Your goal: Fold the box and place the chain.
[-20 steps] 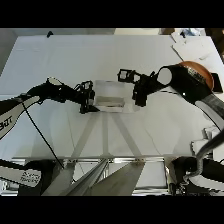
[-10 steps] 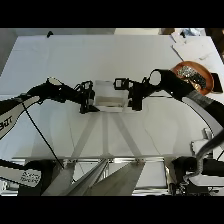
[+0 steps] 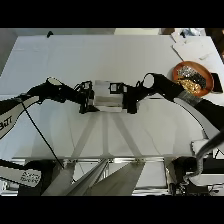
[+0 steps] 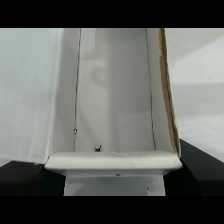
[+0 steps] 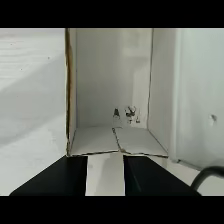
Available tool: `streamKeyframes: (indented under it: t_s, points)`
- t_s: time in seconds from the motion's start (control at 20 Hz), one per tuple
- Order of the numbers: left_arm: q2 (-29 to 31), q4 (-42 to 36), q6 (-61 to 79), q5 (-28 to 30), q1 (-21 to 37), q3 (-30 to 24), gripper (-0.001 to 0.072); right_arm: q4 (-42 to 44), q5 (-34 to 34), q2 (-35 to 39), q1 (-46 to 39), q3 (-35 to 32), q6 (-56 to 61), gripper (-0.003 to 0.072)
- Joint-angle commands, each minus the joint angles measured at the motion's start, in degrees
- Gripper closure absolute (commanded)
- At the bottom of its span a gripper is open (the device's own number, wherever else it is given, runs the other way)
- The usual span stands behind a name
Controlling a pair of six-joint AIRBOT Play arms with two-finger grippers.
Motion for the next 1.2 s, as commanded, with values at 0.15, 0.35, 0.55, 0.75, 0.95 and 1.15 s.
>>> streamKeyframes:
  t_s: [0.15, 0.35, 0.55, 0.75, 0.95, 1.15]
  points:
    - [0.0, -0.2, 0.0, -0.2, 0.0, 0.0, 0.0328, 1.2, -6.6, -0.2, 1.8, 0.0, -0.1, 0.0535]
    - [0.0, -0.2, 0.0, -0.2, 0.0, 0.0, 0.0328, 2.3, -12.7, -0.2, 2.7, 0.0, 0.5, 0.0541]
    - [0.0, -0.2, 0.0, -0.2, 0.0, 0.0, 0.0328, 2.4, -12.7, -0.2, 2.7, 0.0, 2.0, 0.0323]
    - [0.0, -0.3, 0.0, -0.2, 0.0, 0.0, 0.0328, 2.3, -10.3, -0.2, 2.7, 0.0, 2.0, 0.0317]
    - [0.0, -0.2, 0.0, -0.2, 0.0, 0.0, 0.0328, 2.3, -9.7, -0.2, 2.7, 0.0, 2.1, 0.0084]
    - [0.0, -0.2, 0.0, -0.2, 0.0, 0.0, 0.0328, 2.2, -9.6, -0.2, 2.7, 0.0, 2.1, 0.0089]
